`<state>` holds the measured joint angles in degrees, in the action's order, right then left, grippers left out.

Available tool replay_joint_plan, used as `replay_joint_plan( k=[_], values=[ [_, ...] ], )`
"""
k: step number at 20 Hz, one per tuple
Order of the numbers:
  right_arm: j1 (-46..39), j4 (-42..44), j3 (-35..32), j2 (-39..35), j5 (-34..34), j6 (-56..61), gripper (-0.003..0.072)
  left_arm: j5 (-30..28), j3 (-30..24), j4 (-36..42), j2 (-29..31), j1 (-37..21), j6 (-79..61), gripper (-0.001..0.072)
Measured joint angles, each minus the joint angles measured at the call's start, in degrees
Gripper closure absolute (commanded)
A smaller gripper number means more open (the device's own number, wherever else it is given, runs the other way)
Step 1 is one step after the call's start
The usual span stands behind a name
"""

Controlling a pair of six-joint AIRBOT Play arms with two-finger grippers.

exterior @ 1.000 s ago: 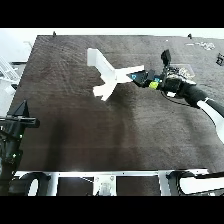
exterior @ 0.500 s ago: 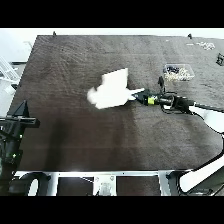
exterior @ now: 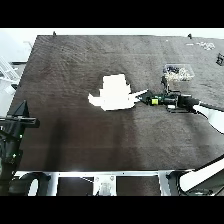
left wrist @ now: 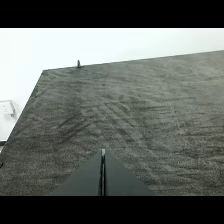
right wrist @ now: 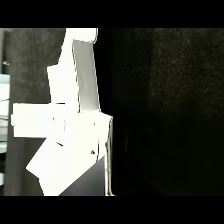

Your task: Fold the box and place the chain.

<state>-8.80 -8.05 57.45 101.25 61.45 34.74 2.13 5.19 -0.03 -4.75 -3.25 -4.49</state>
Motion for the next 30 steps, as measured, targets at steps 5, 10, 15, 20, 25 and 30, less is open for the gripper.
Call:
replay_joint_plan(
  k=[5, 10, 15, 20, 25, 30],
  values=[
    [3.3, -0.5, -3.9, -6.3, -6.1, -0.9, 0.0688, 0.0, 0.0, 0.0, 0.0, 0.0, 0.0, 0.0690],
    [10.0, -0.8, -4.9, -9.3, -16.5, -1.0, 0.0688, 0.0, 0.0, 0.0, 0.0, 0.0, 0.0, 0.0690],
    [13.2, -1.4, -5.5, -11.0, -24.0, 1.1, 0.0688, 0.1, 0.0, 0.0, 0.0, 0.0, 0.0, 0.0689],
    [14.5, -3.1, -8.1, -14.1, -29.6, 2.2, 0.0689, 1.5, 0.0, 0.1, -0.1, 0.0, 0.3, 0.0228],
    [15.0, -4.2, -8.9, -14.8, -31.8, -2.0, 0.0688, 7.6, 0.2, 0.2, -5.2, 0.0, 2.3, 0.0228],
    [15.2, -4.5, -9.0, -14.9, -32.8, -6.1, 0.0688, 15.8, 5.5, 0.2, -22.1, 0.0, 5.0, 0.0228]
  ],
)
